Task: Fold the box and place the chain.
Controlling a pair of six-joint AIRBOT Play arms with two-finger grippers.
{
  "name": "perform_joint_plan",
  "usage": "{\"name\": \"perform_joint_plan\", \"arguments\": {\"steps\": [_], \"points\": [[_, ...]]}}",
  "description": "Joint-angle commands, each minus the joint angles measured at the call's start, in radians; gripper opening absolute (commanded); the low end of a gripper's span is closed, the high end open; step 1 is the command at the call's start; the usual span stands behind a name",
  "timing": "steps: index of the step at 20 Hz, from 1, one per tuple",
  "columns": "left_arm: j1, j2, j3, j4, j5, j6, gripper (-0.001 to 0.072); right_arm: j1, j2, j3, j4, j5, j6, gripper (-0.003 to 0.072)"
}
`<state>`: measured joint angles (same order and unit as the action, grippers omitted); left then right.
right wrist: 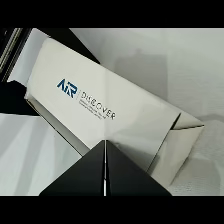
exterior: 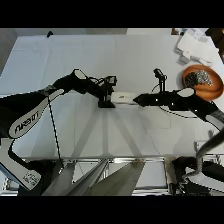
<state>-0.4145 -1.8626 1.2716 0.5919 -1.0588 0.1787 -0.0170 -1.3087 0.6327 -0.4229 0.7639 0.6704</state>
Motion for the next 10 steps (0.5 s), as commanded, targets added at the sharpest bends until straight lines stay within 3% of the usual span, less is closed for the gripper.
{"name": "perform_joint_plan", "arguments": {"steps": [1, 6, 10], "points": [[-0.001, 0.0, 0.0, 0.0, 0.0, 0.0, 0.0278, -0.001, -0.002, -0.023, -0.016, -0.031, -0.015, 0.0004], [-0.001, 0.0, 0.0, 0.0, 0.0, 0.0, 0.0278, -0.001, -0.001, -0.033, -0.013, -0.05, -0.018, 0.0004], [-0.001, 0.0, 0.0, 0.0, 0.0, 0.0, 0.0278, -0.001, 0.017, -0.033, 0.135, -0.019, -0.114, 0.0005]]}}
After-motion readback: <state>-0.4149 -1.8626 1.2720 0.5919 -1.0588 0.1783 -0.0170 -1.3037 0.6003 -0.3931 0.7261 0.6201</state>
